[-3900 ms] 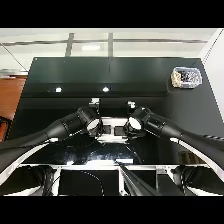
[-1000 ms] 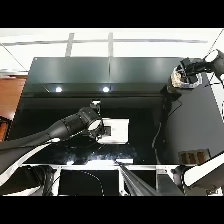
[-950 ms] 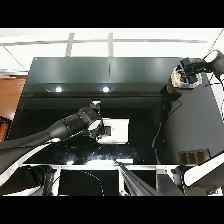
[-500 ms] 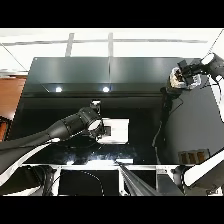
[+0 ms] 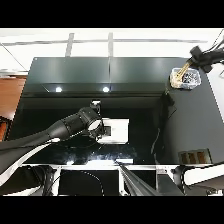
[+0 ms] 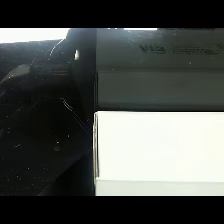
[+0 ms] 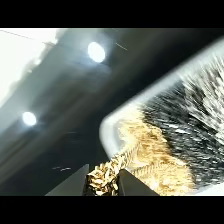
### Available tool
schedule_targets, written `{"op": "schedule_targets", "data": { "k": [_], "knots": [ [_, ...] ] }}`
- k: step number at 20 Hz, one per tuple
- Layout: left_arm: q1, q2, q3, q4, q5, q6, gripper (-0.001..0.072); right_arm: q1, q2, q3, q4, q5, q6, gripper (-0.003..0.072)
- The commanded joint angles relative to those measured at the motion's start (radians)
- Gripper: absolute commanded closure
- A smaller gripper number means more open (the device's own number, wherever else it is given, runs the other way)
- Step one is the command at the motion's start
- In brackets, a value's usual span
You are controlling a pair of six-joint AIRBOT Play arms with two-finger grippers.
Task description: Fold the box and place the chain.
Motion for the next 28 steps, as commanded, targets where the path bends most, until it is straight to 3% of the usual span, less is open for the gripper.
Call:
{"op": "schedule_targets", "data": {
  "k": [1, 10, 12, 17, 23, 28],
  "knots": [
    [0.0, 0.0, 0.001, 0.001, 0.002, 0.0, 0.0681, -0.023, 0.186, 0.001, 0.078, 0.03, -0.191, 0.0647],
    [0.001, 0.0, 0.001, 0.001, 0.002, 0.0, 0.0681, -0.023, 0.597, 0.001, 0.123, 0.179, -0.325, 0.0647],
    [0.001, 0.0, 0.001, 0.001, 0.002, 0.0, 0.0681, -0.008, 0.666, -0.002, 0.136, 0.266, -0.338, 0.0647],
    [0.001, 0.0, 0.001, 0.001, 0.003, 0.0, 0.0681, 0.146, 0.84, -0.08, 0.135, 0.384, -0.363, 0.0648],
    [0.0, 0.0, 0.001, 0.001, 0.002, 0.0, 0.0681, 0.331, 0.885, -0.187, 0.143, 0.579, -0.36, 0.0648],
    [0.0, 0.0, 0.001, 0.001, 0.002, 0.0, 0.0681, 0.467, 0.885, -0.341, 0.229, 0.562, -0.359, 0.0648]
  ]
}}
